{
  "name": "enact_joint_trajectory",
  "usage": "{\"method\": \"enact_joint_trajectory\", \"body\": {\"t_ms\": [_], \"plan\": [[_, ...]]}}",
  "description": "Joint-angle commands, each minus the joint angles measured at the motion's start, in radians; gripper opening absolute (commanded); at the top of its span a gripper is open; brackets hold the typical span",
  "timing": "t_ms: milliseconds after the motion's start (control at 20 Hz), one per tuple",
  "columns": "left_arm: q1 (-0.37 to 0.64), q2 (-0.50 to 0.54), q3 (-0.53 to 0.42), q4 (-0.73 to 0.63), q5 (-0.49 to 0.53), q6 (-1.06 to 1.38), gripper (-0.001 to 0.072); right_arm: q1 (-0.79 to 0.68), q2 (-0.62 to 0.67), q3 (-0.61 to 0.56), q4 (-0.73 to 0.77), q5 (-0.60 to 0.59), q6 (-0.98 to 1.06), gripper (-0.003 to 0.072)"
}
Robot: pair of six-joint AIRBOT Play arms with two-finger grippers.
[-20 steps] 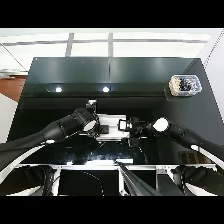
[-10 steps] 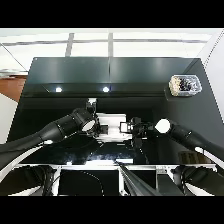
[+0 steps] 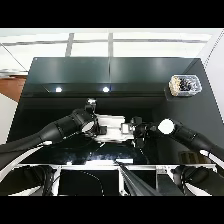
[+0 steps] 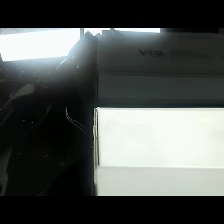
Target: Fold the box and place the chain.
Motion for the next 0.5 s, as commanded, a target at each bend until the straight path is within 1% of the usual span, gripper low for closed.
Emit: {"method": "enact_joint_trajectory", "body": {"t_ms": [0,50,100,200,250,350,400,450], "plan": [[0.001,-0.005,-0.002,0.003,0.004,-0.001,0.0027,0.000,0.003,0.000,-0.002,0.014,-0.018,0.0538],[0.001,-0.005,-0.002,0.003,0.007,-0.001,0.0027,0.000,0.002,0.000,0.001,0.017,-0.018,0.0526],[0.001,-0.005,-0.002,0.003,0.009,-0.001,0.0028,0.000,0.002,0.000,0.013,0.022,-0.016,0.0412],[0.001,-0.005,-0.002,0.002,0.015,-0.001,0.0028,0.000,0.002,0.000,0.035,0.040,-0.016,0.0394],[0.001,-0.005,-0.002,0.003,0.015,0.000,0.0028,0.000,0.002,0.000,0.037,0.050,-0.013,0.0298],[0.001,-0.005,-0.002,0.002,0.015,0.000,0.0028,0.000,0.002,0.000,0.051,0.058,0.010,0.0290],[0.001,-0.005,-0.002,0.002,0.015,0.000,0.0028,0.000,0.002,0.000,0.058,0.060,0.026,0.0167],[0.001,-0.005,-0.002,0.002,0.014,0.000,0.0028,0.001,0.002,0.000,0.063,0.061,0.040,0.0169]]}}
